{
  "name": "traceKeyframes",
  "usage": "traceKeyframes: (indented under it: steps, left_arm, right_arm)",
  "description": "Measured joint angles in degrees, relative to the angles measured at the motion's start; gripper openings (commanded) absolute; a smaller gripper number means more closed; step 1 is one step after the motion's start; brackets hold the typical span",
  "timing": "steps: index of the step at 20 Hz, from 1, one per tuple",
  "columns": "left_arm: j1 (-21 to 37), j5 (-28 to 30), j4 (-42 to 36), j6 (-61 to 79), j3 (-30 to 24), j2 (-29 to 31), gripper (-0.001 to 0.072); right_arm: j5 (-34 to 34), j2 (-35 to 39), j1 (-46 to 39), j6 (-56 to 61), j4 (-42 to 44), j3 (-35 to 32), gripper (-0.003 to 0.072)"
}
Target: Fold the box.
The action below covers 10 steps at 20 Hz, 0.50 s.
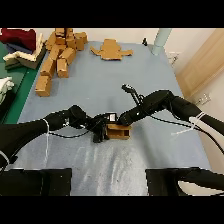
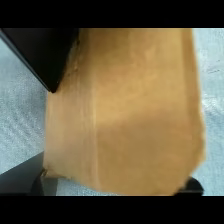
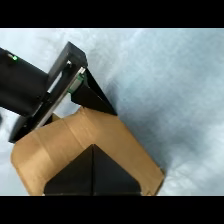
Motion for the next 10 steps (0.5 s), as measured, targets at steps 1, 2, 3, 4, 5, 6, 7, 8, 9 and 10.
traceKeyframes:
  steps: [1,2,3,4,5,6,7,8,9,10]
  left_arm:
    - [0.0,0.0,0.0,0.0,0.0,0.0,0.0401]
    - [0.0,0.0,0.0,0.0,0.0,0.0,0.0401]
    - [0.0,0.0,0.0,0.0,0.0,0.0,0.0401]
    - [0.0,0.0,0.0,0.0,0.0,0.0,0.0401]
    - [0.0,0.0,0.0,0.0,0.0,0.0,0.0401]
    - [0.0,0.0,0.0,0.0,0.0,0.0,0.04]
    - [0.0,0.0,0.0,0.0,0.0,0.0,0.0401]
    - [0.0,0.0,0.0,0.0,0.0,0.0,0.0401]
    - [0.0,0.0,0.0,0.0,0.0,0.0,0.04]
    - [0.0,0.0,0.0,0.0,0.0,0.0,0.0401]
  right_arm:
    - [1.9,1.0,1.6,1.0,-3.0,0.0,0.0002]
    - [3.7,1.9,3.3,2.2,-6.4,0.0,0.0002]
    - [5.2,2.5,4.9,3.3,-9.4,-0.1,0.0002]
    - [6.7,3.1,6.4,4.5,-12.5,-0.1,0.0002]
    - [7.8,3.5,7.6,5.4,-15.0,-0.1,0.0002]
    - [8.9,3.8,8.9,6.3,-17.6,-0.1,0.0002]
    - [9.6,4.0,9.9,7.2,-19.7,-0.1,0.0002]
    - [10.3,4.2,10.9,7.8,-21.5,-0.1,0.0002]
    - [10.8,4.3,11.7,8.3,-23.0,-0.2,0.0002]
    - [11.3,4.3,12.3,8.7,-24.2,-0.2,0.0002]
